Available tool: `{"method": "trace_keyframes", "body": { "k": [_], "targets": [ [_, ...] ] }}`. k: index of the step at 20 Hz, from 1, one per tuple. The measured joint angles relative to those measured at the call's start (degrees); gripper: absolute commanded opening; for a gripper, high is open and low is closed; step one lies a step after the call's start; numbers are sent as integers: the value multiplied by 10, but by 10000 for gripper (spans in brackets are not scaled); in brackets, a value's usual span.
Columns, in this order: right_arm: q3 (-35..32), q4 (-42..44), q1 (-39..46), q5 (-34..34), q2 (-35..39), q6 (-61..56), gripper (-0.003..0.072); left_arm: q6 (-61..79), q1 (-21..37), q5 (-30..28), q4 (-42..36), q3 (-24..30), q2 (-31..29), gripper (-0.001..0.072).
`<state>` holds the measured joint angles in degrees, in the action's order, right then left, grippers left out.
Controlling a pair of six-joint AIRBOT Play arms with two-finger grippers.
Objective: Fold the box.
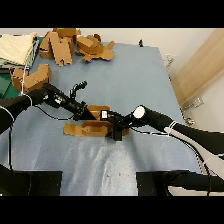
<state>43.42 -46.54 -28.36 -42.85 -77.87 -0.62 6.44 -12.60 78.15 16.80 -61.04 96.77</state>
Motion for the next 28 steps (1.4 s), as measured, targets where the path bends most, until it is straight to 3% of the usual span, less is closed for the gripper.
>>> {"method": "trace_keyframes", "body": {
  "k": [28],
  "targets": [
    [0, -8, 0, 0, 0, -42, 549, -17, 3, -1, 15, 0, 0, 12]
  ]
}}
